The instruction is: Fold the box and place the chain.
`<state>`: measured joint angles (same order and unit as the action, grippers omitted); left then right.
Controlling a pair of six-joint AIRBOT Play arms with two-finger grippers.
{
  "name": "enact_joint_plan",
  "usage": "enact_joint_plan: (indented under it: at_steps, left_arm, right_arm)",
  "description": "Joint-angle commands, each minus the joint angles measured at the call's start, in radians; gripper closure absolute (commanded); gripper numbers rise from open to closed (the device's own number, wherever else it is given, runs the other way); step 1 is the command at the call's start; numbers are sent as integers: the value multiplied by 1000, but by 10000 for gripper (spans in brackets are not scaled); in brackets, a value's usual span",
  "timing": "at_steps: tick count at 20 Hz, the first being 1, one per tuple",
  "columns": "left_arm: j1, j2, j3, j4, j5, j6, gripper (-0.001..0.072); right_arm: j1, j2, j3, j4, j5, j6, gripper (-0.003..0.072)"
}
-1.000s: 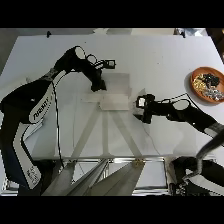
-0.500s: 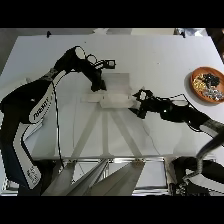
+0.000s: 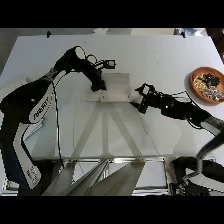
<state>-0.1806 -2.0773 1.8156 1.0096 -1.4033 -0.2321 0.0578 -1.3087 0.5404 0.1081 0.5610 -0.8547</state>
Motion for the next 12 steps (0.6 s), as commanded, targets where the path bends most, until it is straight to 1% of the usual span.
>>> enact_joint_plan:
  at_steps: [1, 5, 9, 12]
  left_arm:
    - [-1, 0, 0, 0, 0, 0, 696]
    - [-1, 0, 0, 0, 0, 0, 696]
    - [-1, 0, 0, 0, 0, 0, 696]
    - [-1, 0, 0, 0, 0, 0, 696]
  right_arm:
    - [-17, -43, 39, 1, 58, 15, -6]
    - [-18, -114, 107, -31, 68, 65, -6]
    - [-52, -141, 166, -159, 93, 173, -6]
    - [-82, -167, 202, -260, 169, 229, -6]
